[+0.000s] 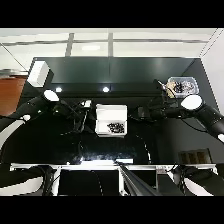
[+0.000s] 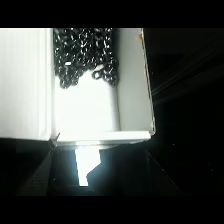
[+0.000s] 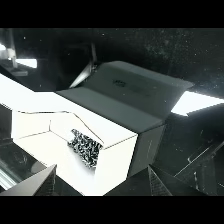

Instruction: Fold the box and place the chain.

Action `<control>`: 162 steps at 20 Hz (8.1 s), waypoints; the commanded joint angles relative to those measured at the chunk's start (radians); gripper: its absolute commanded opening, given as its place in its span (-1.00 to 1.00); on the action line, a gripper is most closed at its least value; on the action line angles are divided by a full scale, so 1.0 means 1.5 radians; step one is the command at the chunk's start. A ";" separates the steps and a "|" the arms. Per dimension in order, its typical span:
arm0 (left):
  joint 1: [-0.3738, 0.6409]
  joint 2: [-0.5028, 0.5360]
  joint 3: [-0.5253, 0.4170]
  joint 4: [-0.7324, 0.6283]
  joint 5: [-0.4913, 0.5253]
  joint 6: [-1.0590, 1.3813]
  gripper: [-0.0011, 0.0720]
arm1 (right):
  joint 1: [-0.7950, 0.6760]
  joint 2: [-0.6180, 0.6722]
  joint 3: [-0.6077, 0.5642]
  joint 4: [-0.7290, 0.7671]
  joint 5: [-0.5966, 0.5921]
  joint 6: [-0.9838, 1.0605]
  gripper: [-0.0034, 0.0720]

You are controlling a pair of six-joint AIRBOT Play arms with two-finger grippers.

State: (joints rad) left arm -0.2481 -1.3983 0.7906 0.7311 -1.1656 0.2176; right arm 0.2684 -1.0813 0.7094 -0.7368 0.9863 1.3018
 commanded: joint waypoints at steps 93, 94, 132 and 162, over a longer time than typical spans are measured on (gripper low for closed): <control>-0.042 0.061 -0.098 -0.060 0.095 -0.078 0.94 | 0.000 0.000 0.001 -0.001 -0.001 0.000 0.95; -0.042 0.059 -0.098 -0.083 0.098 -0.078 0.94 | 0.000 0.000 0.001 -0.001 -0.001 0.000 0.95; -0.043 0.039 -0.097 -0.140 0.126 0.103 0.96 | 0.000 0.000 0.001 -0.101 0.016 0.109 0.95; -0.044 0.039 -0.097 -0.142 0.127 0.103 0.95 | 0.112 -0.113 0.001 -0.090 -0.024 0.194 -0.82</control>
State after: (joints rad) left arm -0.3138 -1.3388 0.6441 0.5175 -0.9760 0.3717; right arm 0.4244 -1.2411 0.7094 -0.8989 0.9710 1.5955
